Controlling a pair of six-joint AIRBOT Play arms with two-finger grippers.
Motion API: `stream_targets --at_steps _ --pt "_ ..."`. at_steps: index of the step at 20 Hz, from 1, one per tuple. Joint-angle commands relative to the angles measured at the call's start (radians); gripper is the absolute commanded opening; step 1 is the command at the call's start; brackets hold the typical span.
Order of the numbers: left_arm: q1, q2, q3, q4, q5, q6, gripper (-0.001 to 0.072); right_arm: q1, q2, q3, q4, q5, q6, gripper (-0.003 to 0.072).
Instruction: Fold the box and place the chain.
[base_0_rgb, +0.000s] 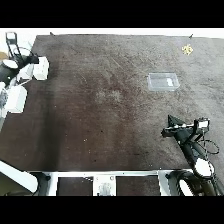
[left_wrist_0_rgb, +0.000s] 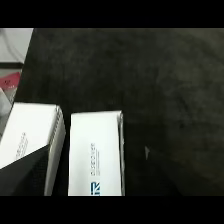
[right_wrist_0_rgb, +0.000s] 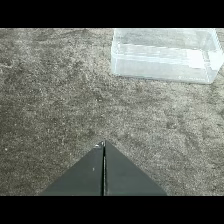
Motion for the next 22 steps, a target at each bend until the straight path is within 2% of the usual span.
stream_targets --at_steps 1,2,4,7,11,17,20,22 --pt "0.0 0.163 0.004 0.002 -0.177 -0.001 0.0219 -0.001 0.0 0.0 -0.008 -0.002 0.0 0.0003" --pt "0.0 0.212 0.004 -0.002 -0.232 0.001 0.0006 -0.001 0.0 0.0 -0.008 -0.002 0.0 0.0003" --pt "0.0 0.314 0.0 -0.035 -0.278 0.0 0.0007 -0.001 0.0 0.0 -0.008 -0.003 0.0 0.0003" --pt "-0.012 0.51 -0.097 -0.117 -0.2 0.053 0.0005 -0.001 0.0 0.0 -0.008 -0.004 0.0 0.0003" --pt "-0.097 0.834 -0.397 -0.167 -0.069 0.203 0.0005 -0.001 0.0 0.0 -0.008 -0.012 0.0 0.0003" --pt "-0.274 1.339 -0.964 -0.171 0.148 0.186 0.0005 -0.001 0.0 0.0 -0.008 -0.012 0.0 0.0003" --pt "-0.334 1.587 -1.195 -0.171 0.173 0.172 0.0005 -0.001 0.0 0.0 -0.008 -0.012 0.0 0.0003" --pt "-0.333 1.719 -1.306 -0.171 0.174 0.131 0.0006 -0.001 0.0 0.0 -0.008 -0.012 0.0 0.0003"
